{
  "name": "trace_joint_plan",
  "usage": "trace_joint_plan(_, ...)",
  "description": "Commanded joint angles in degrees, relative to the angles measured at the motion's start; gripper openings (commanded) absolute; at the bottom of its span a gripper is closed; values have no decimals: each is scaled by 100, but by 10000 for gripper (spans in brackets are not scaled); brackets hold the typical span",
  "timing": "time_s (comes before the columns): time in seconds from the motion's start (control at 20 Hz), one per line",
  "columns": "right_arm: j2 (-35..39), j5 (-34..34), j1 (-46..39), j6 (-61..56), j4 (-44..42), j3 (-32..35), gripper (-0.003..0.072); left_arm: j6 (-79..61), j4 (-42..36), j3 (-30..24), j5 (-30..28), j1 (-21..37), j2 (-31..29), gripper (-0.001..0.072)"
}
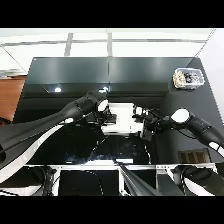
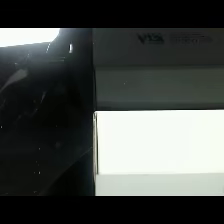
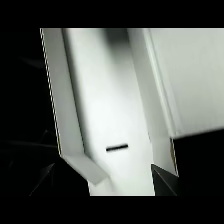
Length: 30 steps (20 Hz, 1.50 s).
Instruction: Fold the box and place the chain.
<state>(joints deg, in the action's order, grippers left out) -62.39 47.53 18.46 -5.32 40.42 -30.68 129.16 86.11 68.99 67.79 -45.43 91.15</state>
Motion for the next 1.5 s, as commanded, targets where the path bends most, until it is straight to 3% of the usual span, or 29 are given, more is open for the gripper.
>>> trace_joint_plan(0.0, 79, 376, -105, -280, 511, 0, 688, -15, 17, 7, 13, -4, -4, 23)
trace_joint_plan(0.3, 61, -188, -94, 129, 667, 0, 688, -15, 17, 7, 7, -4, -4, 24)
trace_joint_plan(0.6, -313, -212, -81, 1818, -505, 0, 687, -17, 15, 7, 11, -4, -4, 24)
trace_joint_plan(0.65, -358, -186, -81, 1821, -507, 0, 625, -17, 17, 7, 11, -4, -4, 24)
trace_joint_plan(0.7, -374, -94, -83, 1816, -505, 0, 452, -17, 17, 7, 13, -4, -4, 24)
trace_joint_plan(0.75, -374, 13, -83, 1816, -507, 0, 368, -17, 17, 7, 13, -4, -4, 24)
trace_joint_plan(0.8, -374, 74, -83, 1814, -507, 0, 201, -17, 17, 7, 13, -4, -4, 23)
trace_joint_plan(0.85, -385, 142, -83, 1808, -507, 0, 131, -17, 17, 7, 11, -4, -4, 23)
trace_joint_plan(1.2, -516, 107, -83, 1792, -1185, 0, 127, -17, 15, 7, 13, -4, -4, 24)
trace_joint_plan(1.45, -487, 184, -155, 949, -444, -2, 127, -17, 15, 7, 15, -4, -4, 24)
